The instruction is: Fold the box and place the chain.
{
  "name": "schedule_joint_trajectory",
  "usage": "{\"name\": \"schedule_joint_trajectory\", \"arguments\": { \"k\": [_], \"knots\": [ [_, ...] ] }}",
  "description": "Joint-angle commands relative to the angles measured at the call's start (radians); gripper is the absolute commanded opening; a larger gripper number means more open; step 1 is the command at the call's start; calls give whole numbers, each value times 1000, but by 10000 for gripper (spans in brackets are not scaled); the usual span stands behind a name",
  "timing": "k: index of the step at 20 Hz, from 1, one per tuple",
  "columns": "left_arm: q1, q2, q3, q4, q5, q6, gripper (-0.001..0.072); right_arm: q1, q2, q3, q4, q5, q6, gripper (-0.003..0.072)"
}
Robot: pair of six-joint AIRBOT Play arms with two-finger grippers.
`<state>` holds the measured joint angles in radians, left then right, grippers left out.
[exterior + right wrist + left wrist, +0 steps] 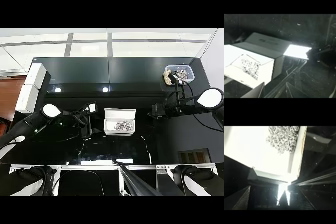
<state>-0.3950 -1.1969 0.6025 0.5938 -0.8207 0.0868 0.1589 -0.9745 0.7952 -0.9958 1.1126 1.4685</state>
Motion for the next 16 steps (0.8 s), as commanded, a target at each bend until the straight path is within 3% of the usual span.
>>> {"name": "schedule_joint_trajectory", "arguments": {
  "k": [1, 7, 16],
  "knots": [
    [14, -35, 4, 15, -25, 53, 708, 1, 1, 0, -1, 1, 2, 297],
    [13, -114, 6, -37, -23, 204, 707, 1, 1, 0, 0, -19, 10, 297],
    [-43, -161, 64, -81, 16, 222, 708, 1, 0, 0, 0, -25, 9, 298]
  ]
}}
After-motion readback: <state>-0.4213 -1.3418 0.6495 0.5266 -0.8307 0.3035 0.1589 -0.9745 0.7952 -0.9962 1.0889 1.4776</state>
